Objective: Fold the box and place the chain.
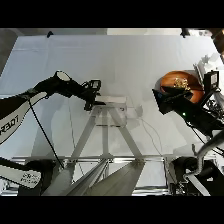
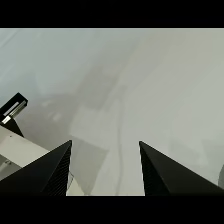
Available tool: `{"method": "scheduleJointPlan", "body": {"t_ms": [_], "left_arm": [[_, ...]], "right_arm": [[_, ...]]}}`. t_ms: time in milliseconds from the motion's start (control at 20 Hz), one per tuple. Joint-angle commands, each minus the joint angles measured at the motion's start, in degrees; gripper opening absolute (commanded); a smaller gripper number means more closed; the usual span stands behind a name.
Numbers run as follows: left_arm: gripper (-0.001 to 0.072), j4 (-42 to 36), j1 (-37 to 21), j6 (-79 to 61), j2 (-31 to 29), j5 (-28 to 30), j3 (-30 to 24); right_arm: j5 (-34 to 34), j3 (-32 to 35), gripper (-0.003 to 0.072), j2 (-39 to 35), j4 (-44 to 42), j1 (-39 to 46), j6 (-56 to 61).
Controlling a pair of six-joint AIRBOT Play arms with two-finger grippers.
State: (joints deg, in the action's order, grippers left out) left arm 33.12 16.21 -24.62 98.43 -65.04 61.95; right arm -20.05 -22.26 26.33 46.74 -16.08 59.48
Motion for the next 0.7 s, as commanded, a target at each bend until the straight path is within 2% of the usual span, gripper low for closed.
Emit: {"method": "scheduleJointPlan", "body": {"t_ms": [0, 200, 650], "left_arm": [[0.0006, 0.39, -0.04, -0.02, 0.07, 0.52, 0.04], [0.0006, 0.42, -0.02, 0.26, 0.07, 2.99, 0.02], [0.0013, 0.37, -0.04, 0.24, 0.07, 3.08, 0.04]], "right_arm": [[-0.02, -0.04, 0.0456, 0.02, -0.02, -0.04, 0.02], [0.00, -0.04, 0.0456, 0.02, 0.00, -0.04, 0.02], [-0.33, -0.55, 0.0457, -0.07, -0.92, -0.04, -0.04]]}}
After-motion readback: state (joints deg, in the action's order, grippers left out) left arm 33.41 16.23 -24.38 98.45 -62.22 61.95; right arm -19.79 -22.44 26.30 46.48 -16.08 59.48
